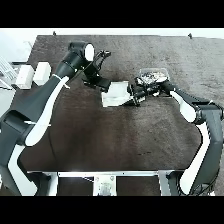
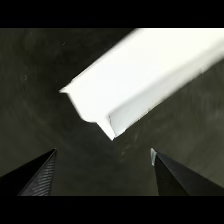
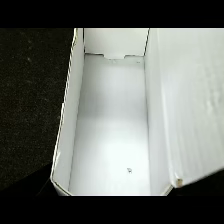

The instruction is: Fold the box and place the chain.

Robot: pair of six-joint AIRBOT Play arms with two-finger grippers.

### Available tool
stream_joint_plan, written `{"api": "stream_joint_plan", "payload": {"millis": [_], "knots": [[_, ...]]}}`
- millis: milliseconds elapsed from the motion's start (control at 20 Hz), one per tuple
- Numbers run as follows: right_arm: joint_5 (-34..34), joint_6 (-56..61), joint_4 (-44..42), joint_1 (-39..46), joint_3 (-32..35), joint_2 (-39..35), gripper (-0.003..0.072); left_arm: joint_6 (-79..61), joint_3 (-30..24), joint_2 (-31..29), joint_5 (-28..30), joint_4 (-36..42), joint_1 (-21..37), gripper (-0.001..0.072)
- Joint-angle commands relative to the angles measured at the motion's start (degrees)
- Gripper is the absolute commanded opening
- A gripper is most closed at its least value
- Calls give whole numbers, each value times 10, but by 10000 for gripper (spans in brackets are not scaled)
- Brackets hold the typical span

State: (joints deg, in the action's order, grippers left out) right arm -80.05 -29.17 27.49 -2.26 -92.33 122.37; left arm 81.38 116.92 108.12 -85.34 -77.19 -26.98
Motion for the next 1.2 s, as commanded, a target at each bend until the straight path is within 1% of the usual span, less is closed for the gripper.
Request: {"api": "stream_joint_plan", "payload": {"millis": [0,50,100,150,200,300,350,500,600,700,800,1000,1150], "knots": [[0,0,0,0,0,0,583,-295,-38,-8,16,119,54,638],[0,0,0,0,0,0,583,-393,-58,-8,18,167,75,637],[0,0,0,0,0,0,583,-425,-80,-8,23,188,93,637],[0,0,0,0,0,0,583,-432,-98,-8,42,189,104,639],[0,0,0,0,0,0,583,-480,-119,-8,72,198,113,640],[0,0,0,0,0,0,583,-655,-171,-7,106,242,121,648],[0,0,0,0,0,0,583,-725,-200,-7,131,259,127,696],[0,0,0,0,0,0,583,-834,-259,-7,195,280,144,695],[0,0,0,0,0,0,583,-892,-289,-7,209,333,162,695],[0,0,0,0,0,0,583,-943,-311,-7,217,393,181,695],[0,0,0,0,0,0,583,-970,-324,0,220,429,185,695],[0,0,0,0,0,0,583,-985,-325,34,219,495,184,696],[0,0,0,0,0,0,583,-985,-326,43,214,525,182,696]]}}
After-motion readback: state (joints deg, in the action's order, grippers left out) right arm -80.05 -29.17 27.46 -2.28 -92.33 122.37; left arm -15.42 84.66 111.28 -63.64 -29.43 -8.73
